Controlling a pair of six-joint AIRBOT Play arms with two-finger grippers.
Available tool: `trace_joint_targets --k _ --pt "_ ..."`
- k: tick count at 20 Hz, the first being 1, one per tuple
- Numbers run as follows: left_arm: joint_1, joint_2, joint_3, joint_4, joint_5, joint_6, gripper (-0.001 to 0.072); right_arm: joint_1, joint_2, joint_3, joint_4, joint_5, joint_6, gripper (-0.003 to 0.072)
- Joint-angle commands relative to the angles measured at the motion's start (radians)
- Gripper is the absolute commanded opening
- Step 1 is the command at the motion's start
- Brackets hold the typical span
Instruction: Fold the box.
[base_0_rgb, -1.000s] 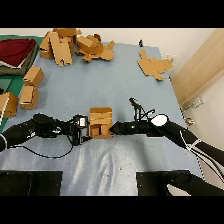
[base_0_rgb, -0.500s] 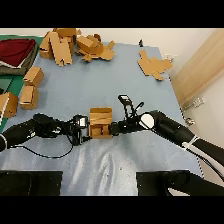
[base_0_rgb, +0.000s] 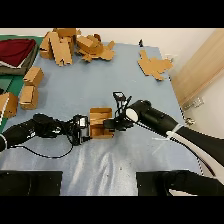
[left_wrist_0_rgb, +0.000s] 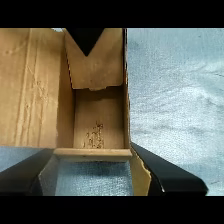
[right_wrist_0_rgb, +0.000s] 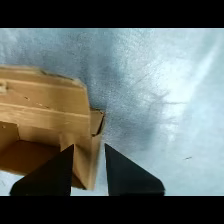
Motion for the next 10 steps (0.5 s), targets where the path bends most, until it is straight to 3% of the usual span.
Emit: trace_joint_targets --k 1,7,10 --pt "0.0 0.0 0.0 0.0 0.0 0.0 0.0522 0.052 -0.063 0.069 -0.042 0.08 0.18 0.0311" --pt "0.0 0.0 0.0 0.0 0.0 0.0 0.0522 0.101 -0.158 0.172 -0.089 0.268 0.368 0.0311" --pt "0.0 0.0 0.0 0.0 0.0 0.0 0.0522 0.106 -0.192 0.182 -0.09 0.293 0.444 0.0311"
